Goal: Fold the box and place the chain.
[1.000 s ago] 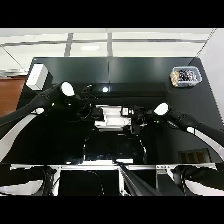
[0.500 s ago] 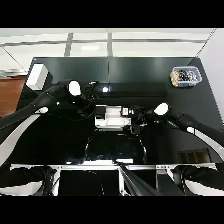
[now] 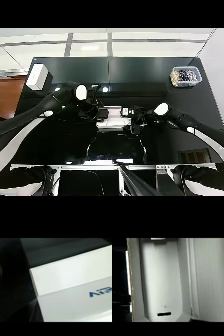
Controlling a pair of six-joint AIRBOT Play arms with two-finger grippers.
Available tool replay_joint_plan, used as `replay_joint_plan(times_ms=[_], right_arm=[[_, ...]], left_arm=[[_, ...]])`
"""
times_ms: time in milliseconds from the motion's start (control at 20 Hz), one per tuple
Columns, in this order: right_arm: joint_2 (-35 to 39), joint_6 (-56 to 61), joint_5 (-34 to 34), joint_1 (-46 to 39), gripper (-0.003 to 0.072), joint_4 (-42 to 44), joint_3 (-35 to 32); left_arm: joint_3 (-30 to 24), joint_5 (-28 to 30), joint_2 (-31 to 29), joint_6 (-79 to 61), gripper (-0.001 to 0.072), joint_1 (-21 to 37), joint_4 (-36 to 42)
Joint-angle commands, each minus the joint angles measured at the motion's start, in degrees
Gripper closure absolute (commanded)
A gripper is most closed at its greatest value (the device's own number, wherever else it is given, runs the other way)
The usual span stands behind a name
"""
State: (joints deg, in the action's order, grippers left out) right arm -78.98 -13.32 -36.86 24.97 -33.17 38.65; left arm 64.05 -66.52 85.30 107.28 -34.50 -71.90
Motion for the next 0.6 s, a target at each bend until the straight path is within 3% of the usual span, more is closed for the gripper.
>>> replay_joint_plan(times_ms=[0, 250, 550], right_arm=[[-0.04, 0.00, 0.07, 0.04, 0.0247, 0.04, 0.02], [-0.04, 0.00, 0.07, 0.02, 0.0247, 0.04, 0.02], [-0.04, 0.00, 0.07, 0.02, 0.0247, 0.04, 0.02]], left_arm=[[0.04, 0.22, 0.09, 6.27, 0.0380, -2.01, -7.37], [0.04, 2.29, 0.15, 16.59, 0.0380, -4.24, -17.81], [0.04, 3.08, 0.50, 20.96, 0.0380, -5.97, -17.35]])
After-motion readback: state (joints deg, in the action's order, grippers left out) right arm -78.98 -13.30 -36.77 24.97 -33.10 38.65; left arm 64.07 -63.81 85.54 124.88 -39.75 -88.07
